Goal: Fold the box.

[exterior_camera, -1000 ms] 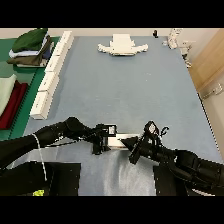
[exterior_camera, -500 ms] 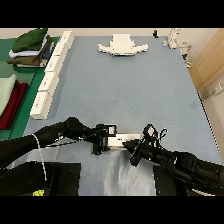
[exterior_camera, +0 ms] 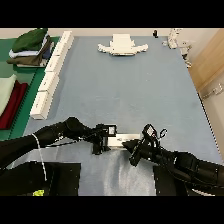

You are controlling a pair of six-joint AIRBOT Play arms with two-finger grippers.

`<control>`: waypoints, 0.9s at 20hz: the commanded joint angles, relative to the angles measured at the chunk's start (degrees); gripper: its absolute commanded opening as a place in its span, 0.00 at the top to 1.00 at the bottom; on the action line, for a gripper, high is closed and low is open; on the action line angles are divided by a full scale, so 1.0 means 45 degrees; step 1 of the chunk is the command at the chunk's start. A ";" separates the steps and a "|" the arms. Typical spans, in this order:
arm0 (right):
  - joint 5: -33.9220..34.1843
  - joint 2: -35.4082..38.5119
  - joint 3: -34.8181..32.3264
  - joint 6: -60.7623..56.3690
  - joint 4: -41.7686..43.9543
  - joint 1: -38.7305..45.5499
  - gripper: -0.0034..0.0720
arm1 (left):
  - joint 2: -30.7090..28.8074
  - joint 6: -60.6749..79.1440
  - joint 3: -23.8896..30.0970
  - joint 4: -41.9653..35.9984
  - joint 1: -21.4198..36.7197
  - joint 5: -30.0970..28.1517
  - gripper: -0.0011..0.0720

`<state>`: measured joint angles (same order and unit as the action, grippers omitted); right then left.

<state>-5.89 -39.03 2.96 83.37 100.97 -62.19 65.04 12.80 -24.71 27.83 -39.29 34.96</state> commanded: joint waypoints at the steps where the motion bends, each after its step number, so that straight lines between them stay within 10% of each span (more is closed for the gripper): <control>1: 0.0413 -0.0015 -0.0015 -0.0005 0.0005 -0.0015 0.94 | 0.0005 -0.0005 -0.0010 0.0005 -0.0005 0.0000 0.29; 11: 0.0267 0.0903 0.1248 0.1564 -0.0146 0.0525 0.94 | 0.0005 0.0000 -0.0010 0.0005 -0.0005 0.0000 0.29; 18: 0.7077 -0.0078 0.5586 0.2715 -0.2778 0.4075 0.94 | 0.0005 0.0000 -0.0010 0.0005 -0.0005 0.0000 0.29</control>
<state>11.79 -37.47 20.12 94.02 94.94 -50.22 65.04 12.78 -24.71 27.83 -39.29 35.00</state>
